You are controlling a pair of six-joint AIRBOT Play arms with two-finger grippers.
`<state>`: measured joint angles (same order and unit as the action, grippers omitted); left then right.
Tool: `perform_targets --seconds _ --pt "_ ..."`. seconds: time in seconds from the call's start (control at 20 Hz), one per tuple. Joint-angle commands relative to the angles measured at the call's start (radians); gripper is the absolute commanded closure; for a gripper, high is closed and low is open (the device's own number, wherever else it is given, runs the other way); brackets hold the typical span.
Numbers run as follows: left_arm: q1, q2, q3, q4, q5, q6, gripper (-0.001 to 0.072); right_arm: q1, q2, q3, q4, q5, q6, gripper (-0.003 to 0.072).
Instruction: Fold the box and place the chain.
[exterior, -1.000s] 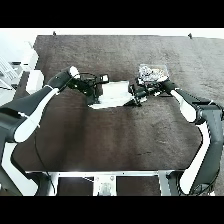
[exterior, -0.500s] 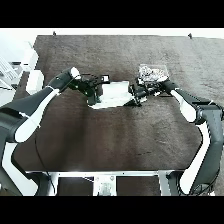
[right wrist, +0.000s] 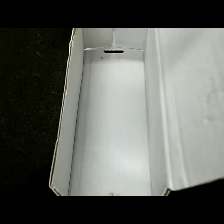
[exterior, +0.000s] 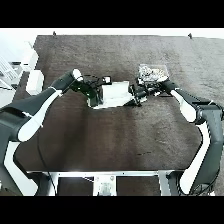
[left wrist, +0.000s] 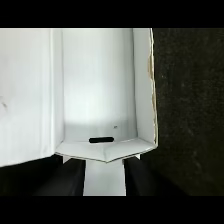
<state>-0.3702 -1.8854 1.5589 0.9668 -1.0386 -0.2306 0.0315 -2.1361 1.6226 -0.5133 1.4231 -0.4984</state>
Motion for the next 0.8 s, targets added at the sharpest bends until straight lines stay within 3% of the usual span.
perform_targets --seconds 0.0,0.2,0.45,0.75 --pt "-0.002 -0.020 0.000 -0.008 0.036 0.004 0.0433 0.000 0.000 0.000 0.000 0.000 0.000 0.0138" --pt "-0.002 -0.020 0.000 -0.020 0.103 0.029 0.0433 0.000 0.000 0.000 0.000 0.000 0.000 0.0138" --pt "-0.002 -0.020 0.000 -0.048 0.083 0.031 0.0433 0.000 0.000 0.000 0.000 0.000 0.000 0.0138" --pt "-0.002 -0.020 0.000 -0.175 0.060 0.135 0.0436 0.000 0.000 0.000 0.000 0.000 0.000 0.0138"
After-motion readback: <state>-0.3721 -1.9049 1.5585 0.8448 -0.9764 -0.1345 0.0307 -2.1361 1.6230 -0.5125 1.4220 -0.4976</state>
